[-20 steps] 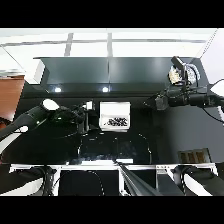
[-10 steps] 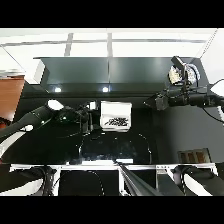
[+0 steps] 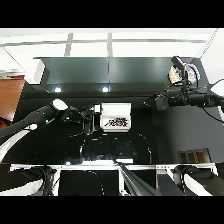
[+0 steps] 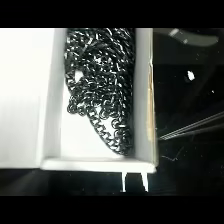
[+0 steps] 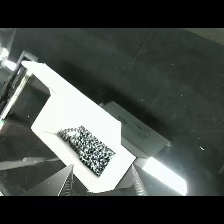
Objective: Fold the box and place the chain.
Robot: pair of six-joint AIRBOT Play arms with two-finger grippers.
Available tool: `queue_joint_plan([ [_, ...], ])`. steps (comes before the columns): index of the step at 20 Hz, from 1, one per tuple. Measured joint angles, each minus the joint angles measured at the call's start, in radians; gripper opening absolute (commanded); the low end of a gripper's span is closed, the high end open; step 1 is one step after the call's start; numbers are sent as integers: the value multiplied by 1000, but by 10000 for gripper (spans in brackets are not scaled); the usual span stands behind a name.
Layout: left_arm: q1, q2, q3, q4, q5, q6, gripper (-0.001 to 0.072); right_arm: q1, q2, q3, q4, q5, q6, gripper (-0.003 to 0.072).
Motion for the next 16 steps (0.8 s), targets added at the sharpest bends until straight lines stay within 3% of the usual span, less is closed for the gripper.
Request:
queue_joint_plan([
  [2,-5,-1,1,4,2,0,398,2,-1,0,0,-12,0,458],
  [3,-7,-1,1,5,3,0,398,5,-2,-1,0,-26,3,716],
  [7,-10,-1,1,10,5,0,398,78,-47,-6,2,-201,106,703],
  [12,-10,-2,1,13,7,-1,398,231,-213,-6,17,-470,163,703],
  [16,-10,-2,1,16,11,-2,399,301,-269,16,12,-423,-31,703],
])
